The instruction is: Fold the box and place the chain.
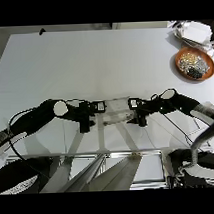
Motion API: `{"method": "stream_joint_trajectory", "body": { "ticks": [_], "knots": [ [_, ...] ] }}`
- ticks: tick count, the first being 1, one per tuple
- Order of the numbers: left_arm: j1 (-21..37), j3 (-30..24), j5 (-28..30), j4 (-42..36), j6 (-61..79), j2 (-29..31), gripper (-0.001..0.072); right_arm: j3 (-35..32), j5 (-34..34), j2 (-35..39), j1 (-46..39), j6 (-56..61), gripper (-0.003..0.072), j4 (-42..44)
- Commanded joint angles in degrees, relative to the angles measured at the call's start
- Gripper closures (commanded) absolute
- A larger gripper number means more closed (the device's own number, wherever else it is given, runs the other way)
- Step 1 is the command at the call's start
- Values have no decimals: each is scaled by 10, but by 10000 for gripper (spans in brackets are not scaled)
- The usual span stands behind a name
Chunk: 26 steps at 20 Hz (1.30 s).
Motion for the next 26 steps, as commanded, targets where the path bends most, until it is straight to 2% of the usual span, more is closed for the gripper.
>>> {"method": "stream_joint_trajectory", "body": {
  "ticks": [1, 12, 13, 14, 22, 24, 26],
  "knots": [
    [0, 0, 18, 1, 31, -8, 314, 0, 0, 0, 0, 0, 276, 0],
    [-14, 0, 32, -81, 124, -24, 324, 0, 0, 0, 0, 0, 276, 0],
    [-17, 0, 36, -91, 133, -24, 363, 0, 0, 0, 0, 0, 276, 0],
    [-19, 0, 37, -97, 141, -24, 433, 0, 0, 0, 0, 0, 276, 0],
    [-45, 0, 67, -125, 148, -24, 448, 0, 0, 0, 0, 0, 276, 0],
    [-47, 0, 84, -129, 148, -24, 548, 0, 0, 0, 0, 0, 276, 0],
    [-47, 0, 87, -132, 148, -24, 573, 0, 0, 0, 0, 0, 276, 0]
  ]
}}
